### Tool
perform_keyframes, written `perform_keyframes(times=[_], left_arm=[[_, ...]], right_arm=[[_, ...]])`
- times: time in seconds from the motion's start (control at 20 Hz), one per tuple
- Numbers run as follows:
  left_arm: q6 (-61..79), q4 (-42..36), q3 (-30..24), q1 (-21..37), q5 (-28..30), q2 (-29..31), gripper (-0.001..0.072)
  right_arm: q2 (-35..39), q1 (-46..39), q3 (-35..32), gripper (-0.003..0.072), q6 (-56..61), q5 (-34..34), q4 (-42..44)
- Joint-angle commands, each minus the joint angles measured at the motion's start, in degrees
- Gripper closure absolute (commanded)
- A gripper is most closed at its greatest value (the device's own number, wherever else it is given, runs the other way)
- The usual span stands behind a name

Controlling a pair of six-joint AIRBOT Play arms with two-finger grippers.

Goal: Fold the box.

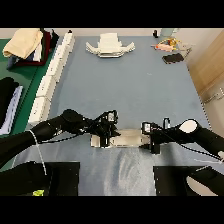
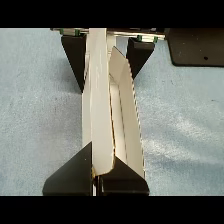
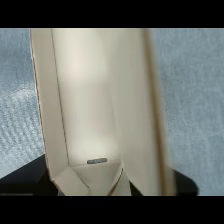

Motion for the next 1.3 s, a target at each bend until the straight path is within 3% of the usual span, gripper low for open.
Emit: perform_keyframes(times=[0.0,0.2,1.25], left_arm=[[0.0,0.0,0.0,0.0,0.0,0.0,0.0691],[0.0,0.0,0.0,0.0,0.0,0.0,0.0691],[0.0,-0.1,0.1,0.0,-0.1,0.0,0.0691]], right_arm=[[0.8,0.0,0.0,0.0167,1.8,-0.2,-1.5],[1.8,0.0,0.0,0.0167,2.8,0.3,-5.8],[1.8,0.0,0.0,0.0168,2.7,0.5,-5.7]])
